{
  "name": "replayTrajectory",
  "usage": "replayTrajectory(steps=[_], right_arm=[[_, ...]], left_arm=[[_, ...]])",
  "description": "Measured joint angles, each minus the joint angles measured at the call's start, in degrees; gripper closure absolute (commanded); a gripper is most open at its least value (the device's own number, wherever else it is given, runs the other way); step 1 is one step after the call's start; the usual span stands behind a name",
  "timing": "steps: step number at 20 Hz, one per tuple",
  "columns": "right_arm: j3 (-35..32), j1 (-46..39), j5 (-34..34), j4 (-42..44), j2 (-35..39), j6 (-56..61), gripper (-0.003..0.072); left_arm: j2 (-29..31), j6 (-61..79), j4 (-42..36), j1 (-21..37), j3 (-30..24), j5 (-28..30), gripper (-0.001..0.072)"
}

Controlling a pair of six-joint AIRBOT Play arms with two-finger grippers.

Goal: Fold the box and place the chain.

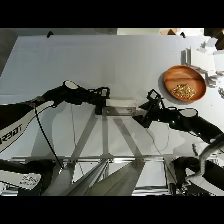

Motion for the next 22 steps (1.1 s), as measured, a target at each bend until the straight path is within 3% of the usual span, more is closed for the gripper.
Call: replayTrajectory(steps=[6,13,22], right_arm=[[4.52,-0.04,3.69,-6.16,-2.47,-5.11,-0.0009],[12.76,-0.11,11.78,-11.61,-11.65,-9.66,-0.0008],[14.71,-0.11,16.15,-11.93,-18.71,-14.75,-0.0008]], left_arm=[[0.0,0.02,0.0,0.0,0.0,0.0,0.0698],[0.0,0.07,0.04,0.0,0.0,-0.11,0.0698],[0.0,0.11,0.11,-0.02,0.0,-0.24,0.0698]])
